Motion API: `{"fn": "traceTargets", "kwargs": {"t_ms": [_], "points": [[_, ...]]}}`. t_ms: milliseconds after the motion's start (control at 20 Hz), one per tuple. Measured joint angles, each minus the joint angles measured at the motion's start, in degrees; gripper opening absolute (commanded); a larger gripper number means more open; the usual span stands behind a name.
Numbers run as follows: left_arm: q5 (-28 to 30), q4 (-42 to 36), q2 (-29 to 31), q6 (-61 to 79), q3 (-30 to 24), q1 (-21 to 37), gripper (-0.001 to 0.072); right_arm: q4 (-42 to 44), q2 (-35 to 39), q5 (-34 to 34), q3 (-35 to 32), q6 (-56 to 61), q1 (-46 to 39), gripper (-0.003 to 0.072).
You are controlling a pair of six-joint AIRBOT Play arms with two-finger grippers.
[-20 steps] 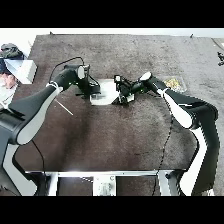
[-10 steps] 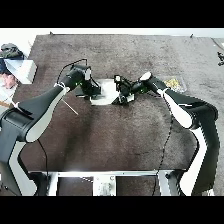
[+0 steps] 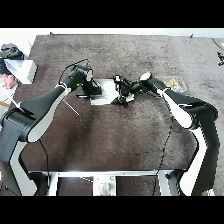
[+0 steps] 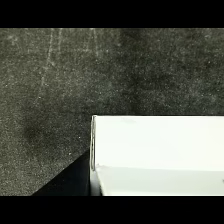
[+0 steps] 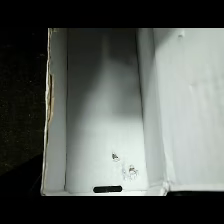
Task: Fold the box and place the chain.
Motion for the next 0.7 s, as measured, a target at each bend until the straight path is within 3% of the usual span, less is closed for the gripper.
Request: {"fn": "traceTargets", "kwargs": {"t_ms": [100,150,200,250,700], "points": [[0.02,0.04,-0.13,0.00,0.00,0.00,0.0013,-0.02,0.00,0.02,0.00,0.00,-0.02,0.0376],[0.07,0.04,-0.17,0.11,-0.02,0.02,0.0132,-0.02,0.00,0.02,0.00,0.00,-0.02,0.0376],[0.52,0.33,-0.37,0.63,-0.13,0.00,0.0348,-0.04,0.00,0.04,0.00,0.00,-0.02,0.0376],[0.52,0.37,-0.37,1.38,-0.13,0.07,0.0376,-0.28,0.00,0.11,0.00,0.00,-0.11,0.0376],[-1.64,-2.47,0.39,9.07,2.40,0.04,0.0377,-0.24,0.00,0.20,0.00,0.00,-0.09,0.0376]]}}
